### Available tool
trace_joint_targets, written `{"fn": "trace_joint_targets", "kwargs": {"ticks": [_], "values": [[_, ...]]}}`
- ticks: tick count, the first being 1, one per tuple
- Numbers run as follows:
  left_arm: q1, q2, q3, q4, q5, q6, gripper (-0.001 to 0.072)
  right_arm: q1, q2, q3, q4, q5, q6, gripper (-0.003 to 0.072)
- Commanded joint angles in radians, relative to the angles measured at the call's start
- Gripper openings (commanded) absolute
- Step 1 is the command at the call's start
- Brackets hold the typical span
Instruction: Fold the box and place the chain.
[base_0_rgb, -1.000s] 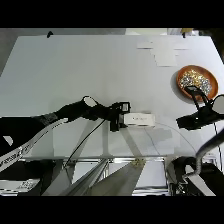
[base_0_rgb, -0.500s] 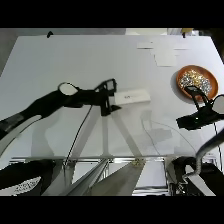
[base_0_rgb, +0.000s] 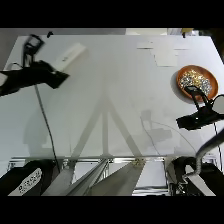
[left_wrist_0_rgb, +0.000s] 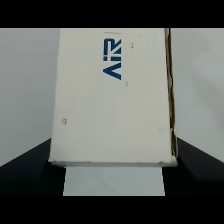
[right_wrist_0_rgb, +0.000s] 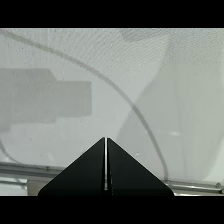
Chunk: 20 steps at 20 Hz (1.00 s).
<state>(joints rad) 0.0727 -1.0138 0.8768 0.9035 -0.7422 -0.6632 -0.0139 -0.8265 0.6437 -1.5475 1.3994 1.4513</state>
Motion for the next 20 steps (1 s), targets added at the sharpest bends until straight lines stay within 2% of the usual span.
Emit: {"fn": "trace_joint_targets", "kwargs": {"ticks": [1,4,7,13,16,20], "values": [[0.259,0.043,0.000,0.197,-0.019,-0.289,0.0271,-0.001,0.000,0.000,0.000,0.000,0.000,0.0016],[0.423,0.015,0.000,0.235,-0.088,-0.355,0.0271,-0.001,0.000,0.000,0.000,0.000,0.000,0.0016],[0.498,-0.028,0.000,0.239,-0.144,-0.358,0.0270,-0.001,0.000,0.000,0.000,0.000,0.000,0.0016],[0.507,-0.185,-0.009,0.278,-0.259,-0.372,0.0270,-0.001,0.000,0.000,0.000,0.000,0.000,0.0016],[0.508,-0.255,-0.014,0.281,-0.269,-0.400,0.0271,-0.001,0.000,0.000,0.000,0.000,0.000,0.0016],[0.507,-0.299,-0.014,0.286,-0.326,-0.399,0.0274,-0.001,0.000,0.000,0.000,0.000,0.000,0.0016]]}}
